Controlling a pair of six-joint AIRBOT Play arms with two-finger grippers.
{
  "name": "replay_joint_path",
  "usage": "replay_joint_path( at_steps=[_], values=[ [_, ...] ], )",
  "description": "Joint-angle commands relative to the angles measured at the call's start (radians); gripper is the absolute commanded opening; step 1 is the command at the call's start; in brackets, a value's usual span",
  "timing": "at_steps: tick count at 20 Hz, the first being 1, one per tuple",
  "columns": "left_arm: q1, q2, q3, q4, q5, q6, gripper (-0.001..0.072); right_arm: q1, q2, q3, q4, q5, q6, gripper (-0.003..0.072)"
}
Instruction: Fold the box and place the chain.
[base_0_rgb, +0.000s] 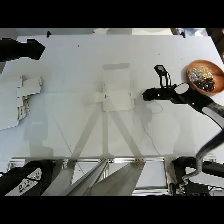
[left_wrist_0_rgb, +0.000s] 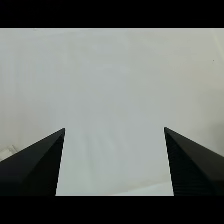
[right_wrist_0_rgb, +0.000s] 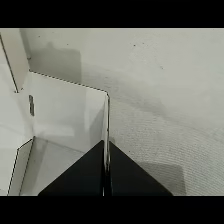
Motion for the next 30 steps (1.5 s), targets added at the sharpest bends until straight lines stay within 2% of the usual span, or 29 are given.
replay_joint_path(
  at_steps=[1,6,11,24,27,30],
  values=[
    [0.0,0.001,0.0,0.0,0.0,0.0,0.0702,0.0,0.001,-0.012,0.031,-0.019,0.0,0.001],
    [0.0,0.001,0.0,0.0,0.0,0.0,0.0702,-0.001,0.01,-0.012,0.029,0.018,0.0,0.0011],
    [0.0,0.001,0.0,0.0,0.0,0.0,0.0702,-0.001,0.051,-0.011,0.026,0.023,0.0,0.0012],
    [0.0,0.001,0.001,0.0,0.0,0.0,0.0702,-0.001,0.051,-0.011,0.026,0.021,0.0,0.0012],
    [0.0,0.001,0.001,0.0,0.05,0.0,0.0702,-0.001,0.051,-0.011,0.026,0.021,0.0,0.0012],
    [0.0,0.001,0.0,-0.007,0.055,0.001,0.0702,-0.001,0.051,-0.011,0.026,0.021,0.0,0.0012]
  ],
)
